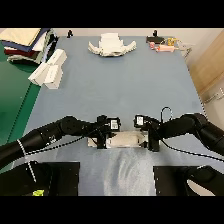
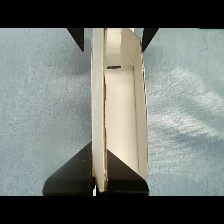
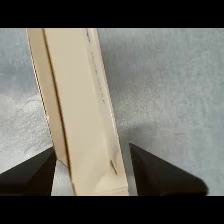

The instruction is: Fold the box.

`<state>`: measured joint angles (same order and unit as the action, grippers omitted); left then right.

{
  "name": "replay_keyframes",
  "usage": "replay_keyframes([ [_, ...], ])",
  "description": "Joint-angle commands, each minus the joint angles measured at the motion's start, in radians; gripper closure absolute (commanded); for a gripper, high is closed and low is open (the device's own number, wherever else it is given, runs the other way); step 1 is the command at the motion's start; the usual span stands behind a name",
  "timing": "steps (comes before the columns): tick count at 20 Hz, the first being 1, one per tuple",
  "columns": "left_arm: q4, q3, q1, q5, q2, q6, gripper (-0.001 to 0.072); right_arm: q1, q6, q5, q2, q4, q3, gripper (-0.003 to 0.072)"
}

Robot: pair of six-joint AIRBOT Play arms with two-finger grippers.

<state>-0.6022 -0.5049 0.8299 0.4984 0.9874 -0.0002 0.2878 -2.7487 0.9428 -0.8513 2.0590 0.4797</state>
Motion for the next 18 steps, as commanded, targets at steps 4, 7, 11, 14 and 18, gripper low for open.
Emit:
replay_keyframes([
  [4, 0.000, -0.001, 0.000, 0.000, 0.000, 0.000, 0.0697, -0.002, -0.123, -0.014, -0.069, 0.046, -0.014, -0.0029],
  [7, 0.000, -0.001, 0.000, 0.000, 0.000, 0.000, 0.0697, -0.002, -0.124, -0.045, -0.093, 0.048, -0.014, -0.0029],
  [11, 0.000, -0.001, 0.000, 0.000, 0.000, 0.000, 0.0697, -0.002, -0.125, -0.053, -0.122, 0.039, -0.013, -0.0029],
  [14, 0.000, -0.001, 0.000, 0.000, 0.000, 0.000, 0.0697, -0.002, -0.130, -0.053, -0.129, 0.039, -0.014, -0.0029],
  [18, 0.000, -0.001, 0.000, 0.000, 0.000, 0.000, 0.0697, -0.002, -0.170, -0.054, -0.130, 0.043, -0.014, -0.0017],
])
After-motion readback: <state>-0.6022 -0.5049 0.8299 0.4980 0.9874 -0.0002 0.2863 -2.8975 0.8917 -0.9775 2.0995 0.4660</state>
